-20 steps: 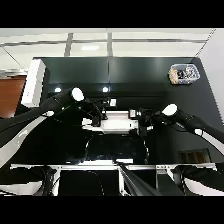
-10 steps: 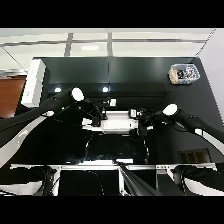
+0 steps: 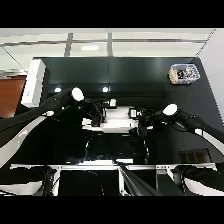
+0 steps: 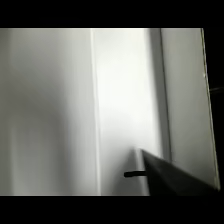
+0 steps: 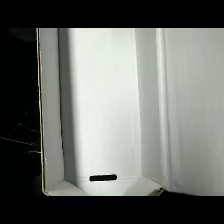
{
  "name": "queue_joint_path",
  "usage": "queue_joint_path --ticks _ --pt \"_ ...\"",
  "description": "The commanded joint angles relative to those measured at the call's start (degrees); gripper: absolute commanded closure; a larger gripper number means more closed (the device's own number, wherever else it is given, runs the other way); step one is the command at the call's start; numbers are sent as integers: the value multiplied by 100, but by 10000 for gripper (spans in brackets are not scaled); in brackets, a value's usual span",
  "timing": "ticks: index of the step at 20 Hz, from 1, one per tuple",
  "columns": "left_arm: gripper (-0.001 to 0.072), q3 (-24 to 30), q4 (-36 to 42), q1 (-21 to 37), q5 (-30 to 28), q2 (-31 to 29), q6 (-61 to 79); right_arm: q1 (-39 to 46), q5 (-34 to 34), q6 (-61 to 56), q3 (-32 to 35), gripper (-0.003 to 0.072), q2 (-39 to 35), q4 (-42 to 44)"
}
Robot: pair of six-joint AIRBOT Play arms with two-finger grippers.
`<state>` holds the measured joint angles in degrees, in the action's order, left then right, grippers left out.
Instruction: Fold the box and place the chain.
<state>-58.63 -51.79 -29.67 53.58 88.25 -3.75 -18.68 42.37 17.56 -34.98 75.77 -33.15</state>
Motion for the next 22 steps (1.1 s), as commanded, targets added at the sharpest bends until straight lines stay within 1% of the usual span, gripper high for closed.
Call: queue_joint_path --ticks 1,2,3,5,6,7,9,10,11,12,13,14,15,16,17,19,20,21,22 --pt "3 -216 -264 2 127 -79 -778 -4 2 -2 0 212 4 0" --pt "3 -328 -625 4 236 -151 -1290 -4 2 -2 0 212 4 0" --pt "3 -415 -1147 4 378 -269 -1847 -4 0 -2 0 212 4 0" --pt "3 -446 -2205 26 765 -579 -2579 -4 0 -2 0 212 4 2" --pt "4 -446 -2538 81 1001 -739 -2820 -4 2 -2 0 212 4 0" --pt "8 -446 -2623 210 1161 -929 -3073 -4 2 -2 0 212 4 0" --pt "67 -444 -2354 542 1405 -1307 -3687 -4 2 -2 0 212 4 0" --pt "300 -444 -2138 730 1711 -1469 -3915 -4 2 -2 0 212 4 0" --pt "566 -439 -1858 911 2194 -1567 -4033 -4 2 -2 0 212 4 0" --pt "685 -413 -1460 1069 2743 -1589 -4048 -4 2 -2 0 212 4 2" --pt "686 -293 -831 1198 3268 -1589 -4057 -4 2 -2 0 212 4 2" --pt "686 -74 -160 1279 3423 -1591 -4061 -4 0 -2 0 212 4 4" --pt "686 254 601 1285 3318 -1591 -4024 -4 0 -2 0 212 4 7" --pt "686 608 1259 1233 3040 -1591 -3842 -4 0 -4 0 212 4 7" --pt "686 981 1902 1137 2625 -1589 -3560 -4 0 -2 0 212 4 9" --pt "686 1486 3156 970 1742 -1589 -2787 -4 0 -2 0 212 4 9" --pt "686 1598 3681 951 1213 -1589 -2426 -4 0 -2 0 213 4 7" --pt "686 1613 3928 925 542 -1589 -2334 -4 0 -2 0 212 4 7" --pt "687 1556 3897 876 -258 -1582 -2514 -4 0 -2 0 212 4 4"
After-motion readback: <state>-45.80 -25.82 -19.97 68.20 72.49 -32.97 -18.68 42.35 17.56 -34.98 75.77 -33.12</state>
